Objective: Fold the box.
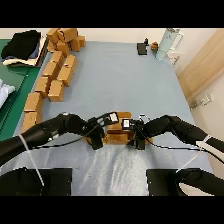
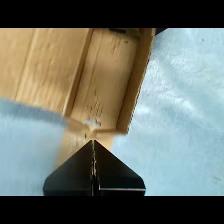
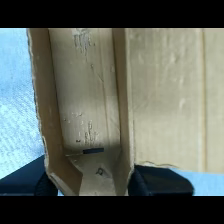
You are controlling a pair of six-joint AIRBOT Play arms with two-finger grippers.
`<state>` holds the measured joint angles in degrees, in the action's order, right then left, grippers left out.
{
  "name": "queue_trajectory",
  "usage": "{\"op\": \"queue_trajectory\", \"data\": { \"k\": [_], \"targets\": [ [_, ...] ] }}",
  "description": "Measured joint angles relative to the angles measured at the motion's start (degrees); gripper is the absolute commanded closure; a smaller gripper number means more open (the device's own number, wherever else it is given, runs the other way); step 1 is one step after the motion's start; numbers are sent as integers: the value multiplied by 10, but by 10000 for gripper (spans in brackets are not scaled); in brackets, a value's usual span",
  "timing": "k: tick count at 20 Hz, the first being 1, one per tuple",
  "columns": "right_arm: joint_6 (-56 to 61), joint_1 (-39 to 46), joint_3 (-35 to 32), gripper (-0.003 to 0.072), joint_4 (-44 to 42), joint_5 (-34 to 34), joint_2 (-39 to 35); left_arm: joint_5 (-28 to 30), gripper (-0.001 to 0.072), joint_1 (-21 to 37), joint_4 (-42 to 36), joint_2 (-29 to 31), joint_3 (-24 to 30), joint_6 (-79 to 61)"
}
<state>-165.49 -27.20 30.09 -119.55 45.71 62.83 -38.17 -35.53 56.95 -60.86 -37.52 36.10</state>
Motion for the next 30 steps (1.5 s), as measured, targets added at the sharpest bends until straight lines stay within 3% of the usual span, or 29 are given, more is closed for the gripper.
{"op": "queue_trajectory", "data": {
  "k": [4,7,12,20,29,30],
  "targets": [
    [0,0,0,235,0,2,0,-58,695,66,64,66,3,153],
    [0,0,0,235,0,2,0,-80,695,150,111,81,32,344],
    [0,0,0,235,0,3,0,-112,696,236,29,48,80,416],
    [0,0,0,235,-2,4,0,-57,696,193,-180,-23,102,301],
    [0,0,0,235,-2,8,0,-37,691,160,-287,-35,95,223],
    [0,0,0,235,-2,8,0,-41,477,158,-293,-35,90,218]
  ]
}}
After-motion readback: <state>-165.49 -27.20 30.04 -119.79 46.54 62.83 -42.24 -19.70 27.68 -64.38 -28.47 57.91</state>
